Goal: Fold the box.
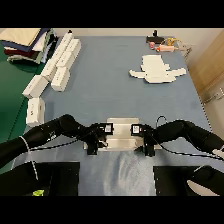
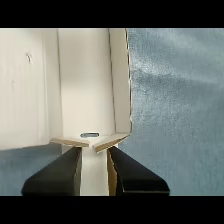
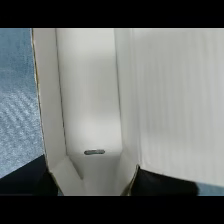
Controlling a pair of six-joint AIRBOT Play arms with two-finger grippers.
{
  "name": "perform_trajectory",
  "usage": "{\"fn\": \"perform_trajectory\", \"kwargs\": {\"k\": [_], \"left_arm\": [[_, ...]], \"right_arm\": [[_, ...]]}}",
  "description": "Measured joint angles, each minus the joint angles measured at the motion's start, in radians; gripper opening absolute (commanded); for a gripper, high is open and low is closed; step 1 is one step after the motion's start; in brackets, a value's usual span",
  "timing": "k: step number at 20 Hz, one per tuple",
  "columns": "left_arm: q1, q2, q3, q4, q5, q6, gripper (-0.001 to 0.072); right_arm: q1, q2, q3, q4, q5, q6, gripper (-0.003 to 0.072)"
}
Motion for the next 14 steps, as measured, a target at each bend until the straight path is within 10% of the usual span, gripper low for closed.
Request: {"fn": "perform_trajectory", "kwargs": {"k": [5, 8, 12, 14], "left_arm": [[-0.048, -0.027, 0.005, -0.076, 0.064, 0.034, 0.0231], [-0.065, -0.041, 0.006, -0.108, 0.094, 0.043, 0.0693], [-0.072, -0.047, 0.006, -0.124, 0.105, 0.027, 0.0690], [-0.074, -0.048, 0.006, -0.127, 0.109, 0.018, 0.0422]], "right_arm": [[0.000, 0.000, 0.000, 0.000, 0.000, 0.000, 0.0498], [0.000, 0.000, 0.000, 0.000, 0.000, 0.000, 0.0498], [0.000, 0.000, 0.000, 0.000, 0.000, 0.000, 0.0498], [0.000, 0.000, 0.000, 0.000, 0.000, 0.000, 0.0497]]}}
